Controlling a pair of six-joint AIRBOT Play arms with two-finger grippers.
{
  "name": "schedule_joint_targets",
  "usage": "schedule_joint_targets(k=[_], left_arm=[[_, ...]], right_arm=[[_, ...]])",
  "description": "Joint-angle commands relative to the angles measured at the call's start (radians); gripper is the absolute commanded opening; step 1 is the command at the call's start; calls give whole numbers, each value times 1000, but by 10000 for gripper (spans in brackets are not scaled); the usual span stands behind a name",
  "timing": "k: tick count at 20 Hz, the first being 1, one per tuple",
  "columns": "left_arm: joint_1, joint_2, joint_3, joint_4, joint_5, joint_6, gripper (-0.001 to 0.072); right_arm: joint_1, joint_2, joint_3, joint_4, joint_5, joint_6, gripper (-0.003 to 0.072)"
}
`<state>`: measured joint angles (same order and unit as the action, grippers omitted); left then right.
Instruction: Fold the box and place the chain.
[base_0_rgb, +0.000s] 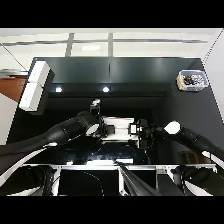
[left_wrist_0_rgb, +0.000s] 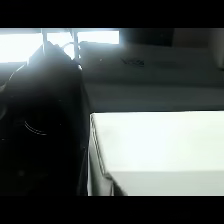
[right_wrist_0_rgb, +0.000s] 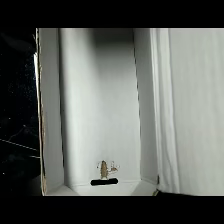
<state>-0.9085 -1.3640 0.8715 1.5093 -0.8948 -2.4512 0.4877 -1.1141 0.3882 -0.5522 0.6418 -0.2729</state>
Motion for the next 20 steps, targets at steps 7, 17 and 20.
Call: schedule_joint_targets(k=[7, 17, 20], left_arm=[[-5, -21, 18, 0, -1, -7, 31], [-7, -25, 59, 16, -50, -7, 352], [-7, -34, 59, 17, -62, -8, 349]], right_arm=[[1, 0, 0, 0, 0, 0, 485], [1, 0, 0, 0, 0, 0, 485], [1, 0, 0, 0, 0, 0, 485]])
